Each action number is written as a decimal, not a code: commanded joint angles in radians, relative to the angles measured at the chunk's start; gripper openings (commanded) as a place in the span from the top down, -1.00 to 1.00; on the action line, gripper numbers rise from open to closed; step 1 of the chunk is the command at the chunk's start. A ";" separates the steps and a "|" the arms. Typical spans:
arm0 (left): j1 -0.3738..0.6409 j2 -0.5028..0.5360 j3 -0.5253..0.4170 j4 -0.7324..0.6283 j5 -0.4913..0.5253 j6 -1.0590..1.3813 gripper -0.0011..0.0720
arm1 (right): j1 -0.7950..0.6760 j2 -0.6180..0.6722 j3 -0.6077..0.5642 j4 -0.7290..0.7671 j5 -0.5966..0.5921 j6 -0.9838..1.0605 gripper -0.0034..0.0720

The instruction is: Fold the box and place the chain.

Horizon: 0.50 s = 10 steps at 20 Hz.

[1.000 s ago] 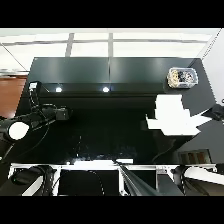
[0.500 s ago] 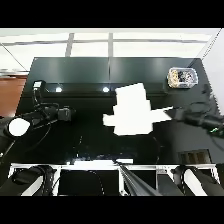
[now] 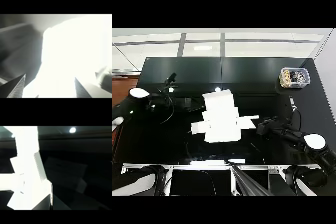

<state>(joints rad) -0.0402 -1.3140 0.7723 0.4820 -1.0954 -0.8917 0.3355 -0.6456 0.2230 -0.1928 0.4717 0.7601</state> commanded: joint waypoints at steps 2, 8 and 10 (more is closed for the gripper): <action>-0.035 -0.233 0.164 0.001 -0.166 0.164 -0.94 | 0.078 0.007 -0.007 0.009 -0.076 0.030 0.87; -0.118 -0.447 0.297 0.047 -0.471 0.339 -0.92 | 0.078 0.007 -0.007 0.008 -0.072 0.033 0.87; -0.119 -0.470 0.306 0.015 -0.503 0.414 -0.71 | 0.078 0.007 -0.007 0.009 -0.069 0.033 0.87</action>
<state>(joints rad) -0.1448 -1.7210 1.0447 0.5278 -1.4841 -0.6010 0.4099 -0.6395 0.2157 -0.1844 0.4026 0.7902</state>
